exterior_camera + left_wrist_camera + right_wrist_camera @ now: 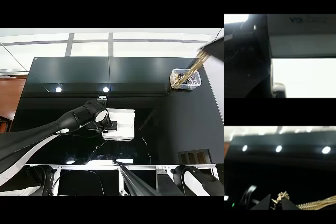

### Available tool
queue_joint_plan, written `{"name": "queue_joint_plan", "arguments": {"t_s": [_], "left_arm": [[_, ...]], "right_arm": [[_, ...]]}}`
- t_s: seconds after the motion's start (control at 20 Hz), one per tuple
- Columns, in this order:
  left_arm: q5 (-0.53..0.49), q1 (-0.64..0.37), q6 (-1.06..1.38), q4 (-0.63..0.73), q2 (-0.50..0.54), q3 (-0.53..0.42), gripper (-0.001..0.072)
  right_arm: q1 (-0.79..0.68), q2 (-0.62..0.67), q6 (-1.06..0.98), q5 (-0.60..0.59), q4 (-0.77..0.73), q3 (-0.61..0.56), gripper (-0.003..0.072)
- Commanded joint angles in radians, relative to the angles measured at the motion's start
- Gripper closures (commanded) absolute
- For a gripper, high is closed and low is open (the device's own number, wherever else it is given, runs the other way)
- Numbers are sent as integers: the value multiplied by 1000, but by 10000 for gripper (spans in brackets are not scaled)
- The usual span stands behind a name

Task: Fold the box and place the chain.

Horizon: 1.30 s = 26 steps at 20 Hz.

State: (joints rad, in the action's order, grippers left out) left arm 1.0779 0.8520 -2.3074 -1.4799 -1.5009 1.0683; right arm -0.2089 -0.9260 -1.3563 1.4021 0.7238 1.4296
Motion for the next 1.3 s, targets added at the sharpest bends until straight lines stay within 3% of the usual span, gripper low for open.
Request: {"name": "queue_joint_plan", "arguments": {"t_s": [0.0, 0.3, 0.6, 0.85, 1.25], "left_arm": [[-1, 0, 0, 0, 0, 1, 679], [0, 0, 0, 0, 0, 1, 679], [0, 0, 0, 0, 0, 1, 679], [0, 0, 0, 0, 0, 1, 679], [0, 0, 0, 0, 0, 1, 679]], "right_arm": [[73, 69, 60, 100, -92, -191, 668], [273, 67, 93, 16, -189, -502, 668], [445, 67, 69, -185, -202, -749, 667], [500, 67, 42, -333, -203, -768, 667], [500, 48, 40, -373, -253, -768, 667]]}}
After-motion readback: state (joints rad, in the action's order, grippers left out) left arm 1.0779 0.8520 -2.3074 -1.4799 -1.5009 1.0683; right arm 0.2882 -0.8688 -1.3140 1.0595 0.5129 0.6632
